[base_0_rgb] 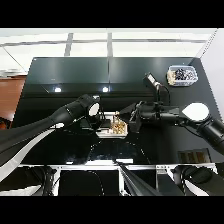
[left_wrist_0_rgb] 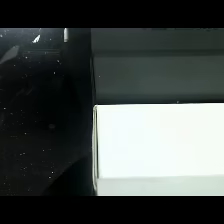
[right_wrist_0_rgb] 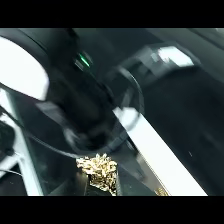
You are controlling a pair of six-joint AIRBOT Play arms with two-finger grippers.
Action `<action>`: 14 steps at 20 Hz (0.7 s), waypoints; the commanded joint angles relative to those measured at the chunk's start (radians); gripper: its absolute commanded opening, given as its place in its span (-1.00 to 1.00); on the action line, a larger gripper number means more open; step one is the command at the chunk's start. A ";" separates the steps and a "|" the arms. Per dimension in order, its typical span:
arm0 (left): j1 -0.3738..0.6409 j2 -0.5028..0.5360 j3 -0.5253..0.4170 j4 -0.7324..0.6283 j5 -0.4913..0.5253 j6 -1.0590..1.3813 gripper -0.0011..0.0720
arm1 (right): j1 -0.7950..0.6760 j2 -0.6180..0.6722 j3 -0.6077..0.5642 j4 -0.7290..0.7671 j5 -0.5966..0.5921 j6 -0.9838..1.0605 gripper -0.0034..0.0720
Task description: Fold the box and place the chain.
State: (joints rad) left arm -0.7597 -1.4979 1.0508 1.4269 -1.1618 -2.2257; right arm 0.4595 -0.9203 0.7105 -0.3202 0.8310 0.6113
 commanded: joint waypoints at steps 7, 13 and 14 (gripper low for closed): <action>0.000 0.000 0.000 0.000 0.000 0.000 -0.89 | -0.001 -0.013 0.086 -0.155 0.081 0.124 -0.83; 0.000 0.000 0.000 -0.015 0.000 0.000 -0.89 | -0.004 -0.037 0.001 -0.260 0.047 0.193 0.12; 0.001 0.000 0.000 -0.019 0.001 0.000 -0.89 | -0.014 -0.037 0.001 -0.280 0.038 0.208 0.08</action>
